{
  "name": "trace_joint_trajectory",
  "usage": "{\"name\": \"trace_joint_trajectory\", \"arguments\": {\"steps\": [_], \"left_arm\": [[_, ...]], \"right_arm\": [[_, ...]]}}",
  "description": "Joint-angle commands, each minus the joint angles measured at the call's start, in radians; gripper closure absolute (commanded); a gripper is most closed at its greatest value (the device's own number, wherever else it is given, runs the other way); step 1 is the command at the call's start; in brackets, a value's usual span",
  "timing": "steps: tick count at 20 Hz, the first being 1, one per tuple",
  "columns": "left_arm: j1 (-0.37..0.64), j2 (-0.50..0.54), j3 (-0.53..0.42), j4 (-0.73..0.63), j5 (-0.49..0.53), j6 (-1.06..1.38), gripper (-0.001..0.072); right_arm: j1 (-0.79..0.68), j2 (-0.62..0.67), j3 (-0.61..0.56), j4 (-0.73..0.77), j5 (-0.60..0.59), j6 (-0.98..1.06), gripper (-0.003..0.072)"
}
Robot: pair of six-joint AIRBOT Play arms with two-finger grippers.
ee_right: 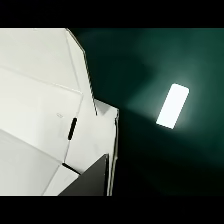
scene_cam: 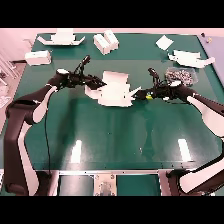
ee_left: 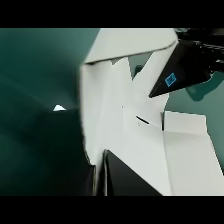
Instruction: Fold the box and place the chain.
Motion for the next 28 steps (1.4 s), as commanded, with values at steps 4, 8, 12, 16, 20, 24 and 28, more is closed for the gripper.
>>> {"name": "trace_joint_trajectory", "arguments": {"steps": [4, 8, 12, 16, 20, 24, 28], "left_arm": [[0.000, -0.001, 0.001, -0.002, -0.010, 0.161, 0.0649], [0.000, -0.001, 0.000, 0.060, -0.015, 0.331, 0.0649], [0.000, -0.001, 0.000, 0.154, -0.016, 0.357, 0.0665], [0.000, -0.001, 0.000, 0.197, -0.015, 0.362, 0.0682], [0.000, -0.001, 0.000, 0.201, -0.015, 0.376, 0.0682], [0.000, -0.005, 0.000, 0.206, -0.033, 0.399, 0.0682], [0.000, -0.017, 0.000, 0.208, -0.038, 0.422, 0.0682]], "right_arm": [[0.000, 0.001, 0.000, -0.022, 0.003, -0.005, 0.0679], [-0.002, 0.001, 0.000, -0.025, 0.003, -0.051, 0.0679], [-0.002, 0.001, 0.000, -0.025, 0.003, -0.069, 0.0679], [-0.002, 0.001, 0.000, -0.025, 0.003, -0.080, 0.0679], [-0.002, 0.001, 0.000, -0.025, 0.002, -0.080, 0.0679], [-0.002, 0.001, 0.000, -0.025, 0.003, -0.080, 0.0679], [-0.001, 0.001, 0.000, -0.024, 0.005, -0.067, 0.0679]]}}
